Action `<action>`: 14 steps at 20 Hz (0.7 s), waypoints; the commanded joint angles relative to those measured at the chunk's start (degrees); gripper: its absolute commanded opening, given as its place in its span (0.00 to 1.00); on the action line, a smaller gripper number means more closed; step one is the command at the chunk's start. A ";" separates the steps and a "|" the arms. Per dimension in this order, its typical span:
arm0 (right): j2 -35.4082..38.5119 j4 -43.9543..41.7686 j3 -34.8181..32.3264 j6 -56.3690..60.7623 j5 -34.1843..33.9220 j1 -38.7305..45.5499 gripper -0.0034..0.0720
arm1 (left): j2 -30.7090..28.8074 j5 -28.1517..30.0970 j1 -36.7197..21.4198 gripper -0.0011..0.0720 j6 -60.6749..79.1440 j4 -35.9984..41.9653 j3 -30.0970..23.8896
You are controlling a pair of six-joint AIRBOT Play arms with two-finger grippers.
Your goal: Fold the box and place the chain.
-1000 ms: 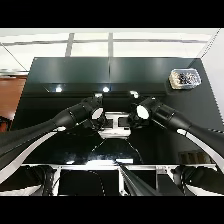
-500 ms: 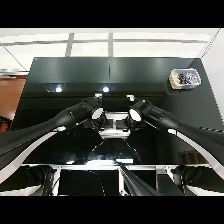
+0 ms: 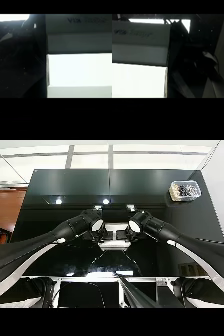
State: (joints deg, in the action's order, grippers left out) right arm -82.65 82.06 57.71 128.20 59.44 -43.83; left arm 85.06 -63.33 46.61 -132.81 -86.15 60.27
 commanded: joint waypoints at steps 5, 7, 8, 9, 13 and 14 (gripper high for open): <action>0.00 0.24 0.07 0.48 0.61 -0.04 0.38 | 0.02 0.07 -0.04 0.05 0.13 -0.13 0.04; 0.00 0.31 0.07 0.94 1.44 -0.02 0.39 | 0.02 0.07 -0.04 0.05 0.13 -0.13 0.04; -0.02 0.50 0.07 1.95 1.57 -0.04 0.38 | 0.02 0.04 -0.04 0.05 0.13 -0.13 0.04; -0.02 0.76 0.07 3.06 1.57 -0.04 0.38 | 0.02 0.04 -0.04 0.05 0.13 -0.11 0.04; -0.04 1.16 0.07 3.61 1.60 -0.22 0.14 | 0.02 0.02 -0.04 0.05 0.13 -0.11 0.04; -0.04 1.18 0.07 3.63 1.57 -0.22 0.09 | 0.02 0.02 -0.04 0.05 0.13 -0.11 0.04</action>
State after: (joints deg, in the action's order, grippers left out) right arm -82.65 82.83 57.76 131.13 60.73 -43.97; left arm 85.06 -63.22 46.61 -132.75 -86.26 60.27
